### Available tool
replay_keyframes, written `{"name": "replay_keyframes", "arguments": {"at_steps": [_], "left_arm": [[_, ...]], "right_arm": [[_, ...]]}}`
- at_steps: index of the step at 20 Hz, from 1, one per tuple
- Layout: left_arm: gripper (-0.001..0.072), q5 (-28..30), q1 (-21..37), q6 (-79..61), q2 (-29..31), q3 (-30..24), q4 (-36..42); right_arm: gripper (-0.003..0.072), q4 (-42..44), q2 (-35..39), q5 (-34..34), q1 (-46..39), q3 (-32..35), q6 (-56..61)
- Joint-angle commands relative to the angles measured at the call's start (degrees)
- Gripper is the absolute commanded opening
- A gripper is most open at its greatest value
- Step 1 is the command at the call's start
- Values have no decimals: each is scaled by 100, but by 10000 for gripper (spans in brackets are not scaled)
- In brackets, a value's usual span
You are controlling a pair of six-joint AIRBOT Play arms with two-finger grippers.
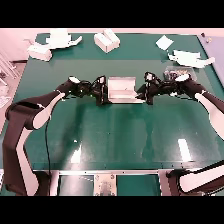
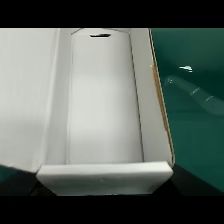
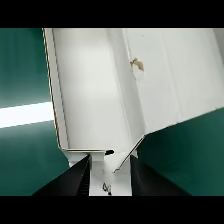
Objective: Fold the box and place the chain.
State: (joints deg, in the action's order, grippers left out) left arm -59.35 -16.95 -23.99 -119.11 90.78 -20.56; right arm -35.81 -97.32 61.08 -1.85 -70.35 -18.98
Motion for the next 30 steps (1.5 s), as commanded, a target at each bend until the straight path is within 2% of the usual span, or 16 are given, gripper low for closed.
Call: {"name": "replay_keyframes", "arguments": {"at_steps": [1,3,8,12,18,19,20,21,24,25,26,30], "left_arm": [[545,-9,-2,0,0,-2,0],[544,-11,-2,-2,0,-2,0],[545,-13,-2,-2,0,-2,0],[545,-22,-2,-2,0,-2,0],[545,-22,-2,-2,0,-2,0],[545,-22,-2,-2,0,-2,0],[545,-22,-2,0,0,-2,0],[545,-20,-2,-2,0,-2,0],[545,-20,-2,-2,0,-2,0],[545,-20,-2,-2,0,-2,0],[545,-20,-2,-2,0,-2,0],[545,-17,-2,-2,0,-2,0]], "right_arm": [[247,282,-26,2,20,2,-127],[215,282,-48,4,92,4,-127],[215,326,-221,20,328,2,-192],[216,763,-363,-9,334,2,-428],[225,778,-369,-52,330,0,-717],[287,780,-369,-55,323,0,-791],[414,778,-369,-55,323,0,-857],[611,778,-369,-52,323,0,-870],[624,776,-369,-42,323,2,-872],[669,778,-380,-42,323,2,-870],[684,776,-387,-42,323,2,-872],[684,772,-402,-42,323,2,-868]]}}
